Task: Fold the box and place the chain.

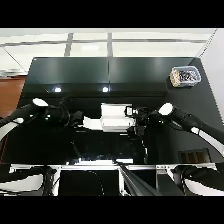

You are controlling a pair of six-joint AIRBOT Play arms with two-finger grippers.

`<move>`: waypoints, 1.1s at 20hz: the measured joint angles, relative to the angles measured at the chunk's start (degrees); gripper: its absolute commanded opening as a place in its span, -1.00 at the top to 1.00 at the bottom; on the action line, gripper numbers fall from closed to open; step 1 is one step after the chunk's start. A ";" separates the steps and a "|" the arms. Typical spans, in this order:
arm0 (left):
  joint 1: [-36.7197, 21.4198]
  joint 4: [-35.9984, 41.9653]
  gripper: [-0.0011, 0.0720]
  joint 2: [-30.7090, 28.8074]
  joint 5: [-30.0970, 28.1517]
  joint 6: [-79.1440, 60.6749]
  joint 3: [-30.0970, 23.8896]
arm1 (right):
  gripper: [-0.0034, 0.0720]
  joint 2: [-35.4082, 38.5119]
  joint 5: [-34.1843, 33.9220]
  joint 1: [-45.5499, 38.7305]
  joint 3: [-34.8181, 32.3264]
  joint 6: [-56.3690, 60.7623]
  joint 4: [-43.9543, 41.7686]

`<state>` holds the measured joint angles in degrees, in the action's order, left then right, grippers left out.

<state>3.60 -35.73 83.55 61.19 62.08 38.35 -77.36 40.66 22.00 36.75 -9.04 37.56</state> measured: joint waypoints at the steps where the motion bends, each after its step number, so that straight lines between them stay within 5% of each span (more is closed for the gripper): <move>1: 1.36 0.26 0.89 0.68 -0.09 -0.04 0.92 | 0.26 0.00 0.00 0.00 -0.02 0.00 0.00; 3: 3.30 1.03 0.88 1.57 0.96 -0.74 3.19 | 0.26 0.00 0.00 0.00 -0.02 0.00 0.00; 4: 3.80 1.14 0.63 1.84 1.70 -1.18 4.35 | 0.26 0.00 0.00 0.00 -0.02 0.00 0.00; 6: 4.44 1.51 -0.46 2.14 5.07 -2.03 6.75 | 0.26 0.00 0.02 0.00 -0.02 0.00 0.00; 7: 4.70 1.60 -0.55 2.27 6.82 -2.38 7.96 | 0.26 0.00 0.02 0.00 0.00 0.00 0.00; 15: 10.99 1.09 -0.38 2.47 12.48 -2.12 14.49 | 0.26 0.00 0.02 0.00 0.00 0.00 0.02; 22: 18.91 -8.81 -0.15 2.49 9.25 10.69 20.09 | 0.26 0.00 0.02 0.00 0.00 0.00 0.02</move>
